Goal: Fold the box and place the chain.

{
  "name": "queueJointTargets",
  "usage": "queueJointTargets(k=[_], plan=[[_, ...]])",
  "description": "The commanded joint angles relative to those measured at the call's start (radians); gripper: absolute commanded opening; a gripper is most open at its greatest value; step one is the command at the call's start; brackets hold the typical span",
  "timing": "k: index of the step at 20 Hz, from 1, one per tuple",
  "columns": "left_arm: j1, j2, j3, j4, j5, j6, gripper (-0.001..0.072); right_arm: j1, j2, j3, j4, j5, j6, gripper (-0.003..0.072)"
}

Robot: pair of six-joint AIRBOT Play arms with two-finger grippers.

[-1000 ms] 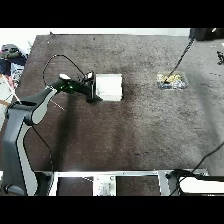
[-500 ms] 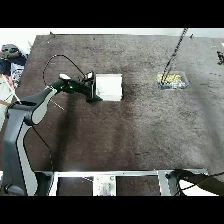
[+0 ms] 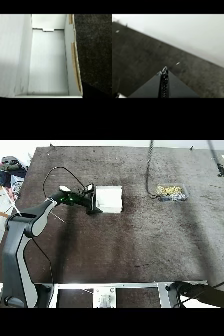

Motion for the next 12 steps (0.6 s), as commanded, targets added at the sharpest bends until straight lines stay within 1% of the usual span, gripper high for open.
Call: queueJointTargets(k=[1, 4, 6, 8, 10, 12], plan=[[0.000, 0.000, 0.000, 0.000, 0.000, 0.000, 0.0468, 0.076, -0.059, -0.024, 0.014, 0.039, -0.003, 0.0011], [0.000, 0.000, 0.000, 0.000, 0.000, 0.000, 0.0468, 0.113, -0.104, -0.072, 0.056, 0.037, -0.003, 0.0011], [0.000, 0.000, 0.000, 0.000, 0.000, 0.000, 0.0468, 0.134, -0.126, -0.142, 0.069, 0.018, 0.013, 0.0011], [0.000, 0.000, 0.000, 0.000, 0.000, 0.000, 0.0468, 0.156, -0.139, -0.234, 0.084, -0.064, 0.013, 0.0011], [0.000, 0.000, 0.000, 0.000, 0.000, 0.000, 0.0468, 0.169, -0.150, -0.336, 0.093, -0.179, 0.013, 0.0012], [0.000, 0.000, 0.000, 0.000, 0.000, 0.000, 0.0469, 0.170, -0.158, -0.414, 0.121, -0.235, 0.013, 0.0012]])
